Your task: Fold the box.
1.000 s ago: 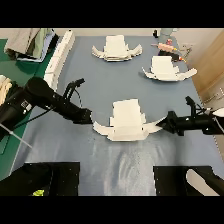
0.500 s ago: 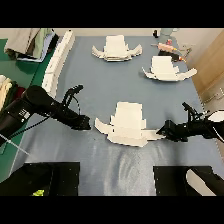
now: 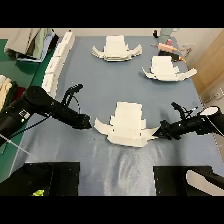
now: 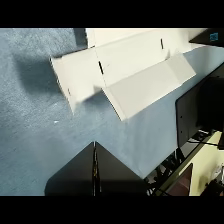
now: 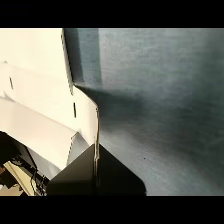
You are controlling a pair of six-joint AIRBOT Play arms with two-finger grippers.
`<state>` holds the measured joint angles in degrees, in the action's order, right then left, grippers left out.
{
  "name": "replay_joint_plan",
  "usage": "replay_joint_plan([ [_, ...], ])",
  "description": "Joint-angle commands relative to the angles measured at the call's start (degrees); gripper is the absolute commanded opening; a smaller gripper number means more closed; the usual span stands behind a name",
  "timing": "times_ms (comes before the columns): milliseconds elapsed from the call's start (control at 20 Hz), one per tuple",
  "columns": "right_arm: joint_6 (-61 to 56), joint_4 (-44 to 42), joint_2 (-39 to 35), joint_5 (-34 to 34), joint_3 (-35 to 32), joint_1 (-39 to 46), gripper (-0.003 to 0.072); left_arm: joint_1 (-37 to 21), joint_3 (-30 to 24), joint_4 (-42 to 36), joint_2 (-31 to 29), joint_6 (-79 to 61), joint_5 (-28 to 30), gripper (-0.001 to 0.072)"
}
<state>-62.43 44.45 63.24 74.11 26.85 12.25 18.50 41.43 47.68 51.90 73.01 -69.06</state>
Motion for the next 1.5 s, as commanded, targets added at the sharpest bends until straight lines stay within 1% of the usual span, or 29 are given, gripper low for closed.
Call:
replay_joint_plan([
  [0,6.8,-3.82,1.44,0.7,0.07,-0.2,0.0,-0.02,0.07,-1.2,0.13,0.2,0.35,0.0019],
  [50,8.57,-5.99,0.81,0.72,-0.24,-0.52,0.0,-0.09,0.07,-1.22,0.31,0.55,0.79,0.0162],
  [100,9.46,-7.82,-0.26,0.46,-0.9,-1.22,0.0,-0.44,0.07,-1.25,0.5,1.79,1.31,0.0459],
  [200,9.53,-9.79,-4.04,-1.6,-3.43,-4.35,0.0,-1.68,0.07,-1.27,0.74,2.43,2.78,0.0464],
  [300,9.44,-9.75,-8.66,-6.25,-7.06,-9.14,0.0,-3.37,0.07,-1.42,1.53,2.43,4.57,0.0465],
  [400,9.33,-9.75,-12.66,-11.3,-9.94,-13.9,0.0,-5.22,0.07,-1.55,4.11,2.14,4.42,0.0464],
  [500,9.31,-9.53,-15.21,-14.78,-10.62,-17.62,0.0,-6.69,0.07,-2.99,7.72,-1.18,4.66,0.0464],
  [600,9.31,-9.53,-16.5,-17.05,-10.6,-19.96,0.0,-8.0,0.07,-8.09,11.87,-6.71,5.35,0.0464],
  [750,9.11,-9.53,-16.41,-17.42,-10.62,-21.68,0.0,-9.01,0.26,-17.16,18.38,-15.8,7.74,0.0464],
  [800,8.85,-9.53,-16.41,-17.55,-10.62,-22.27,0.0,-8.98,1.11,-18.93,20.85,-18.84,7.74,0.0465],
  [850,8.83,-9.53,-16.41,-17.55,-10.62,-22.62,0.0,-8.85,2.34,-19.74,23.21,-20.76,7.28,0.0464],
  [1000,8.35,-9.4,-16.41,-17.35,-10.62,-22.71,0.0,-8.83,7.56,-20.39,30.51,-23.8,3.48,0.0465],
  [1100,8.35,-9.33,-16.41,-17.38,-10.62,-22.71,0.0,-8.83,10.38,-20.68,33.9,-25.66,0.48,0.0464],
  [1200,8.35,-9.31,-16.41,-17.38,-10.62,-22.71,0.0,-8.83,11.76,-20.7,35.98,-27.5,-2.4,0.0464],
  [1350,8.35,-9.31,-16.41,-17.46,-10.62,-22.71,0.0,-8.83,11.82,-20.0,37.55,-30.08,-6.38,0.0464],
  [1450,8.33,-9.29,-16.41,-17.59,-10.62,-22.71,0.0,-8.81,11.85,-19.76,37.94,-31.61,-7.91,0.0463],
])
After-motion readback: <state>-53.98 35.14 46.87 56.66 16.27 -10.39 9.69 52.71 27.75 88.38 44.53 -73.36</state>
